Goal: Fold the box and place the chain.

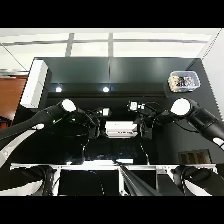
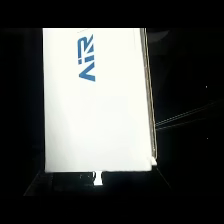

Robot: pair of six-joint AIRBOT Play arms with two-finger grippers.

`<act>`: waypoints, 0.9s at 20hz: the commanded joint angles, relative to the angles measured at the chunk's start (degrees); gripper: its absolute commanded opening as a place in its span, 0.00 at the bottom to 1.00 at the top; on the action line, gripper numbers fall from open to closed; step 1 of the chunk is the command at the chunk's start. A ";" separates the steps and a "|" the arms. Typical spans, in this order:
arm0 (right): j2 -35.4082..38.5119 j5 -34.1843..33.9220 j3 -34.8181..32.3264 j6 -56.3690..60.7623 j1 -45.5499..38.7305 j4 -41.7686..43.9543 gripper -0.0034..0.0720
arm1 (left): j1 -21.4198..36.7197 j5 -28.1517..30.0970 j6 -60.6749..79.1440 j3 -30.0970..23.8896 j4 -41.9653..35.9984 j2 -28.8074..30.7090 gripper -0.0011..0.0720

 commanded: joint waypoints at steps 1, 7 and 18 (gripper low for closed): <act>0.07 0.20 0.02 0.24 0.02 -0.90 0.50 | 0.00 0.00 0.00 0.04 0.00 -0.02 0.68; 1.07 1.38 0.02 0.24 0.02 -0.87 0.50 | 0.00 0.00 0.00 0.04 0.00 -0.02 0.68; 1.09 -3.06 0.02 0.24 0.02 2.89 0.50 | 0.00 0.00 0.00 0.04 0.00 -0.02 0.68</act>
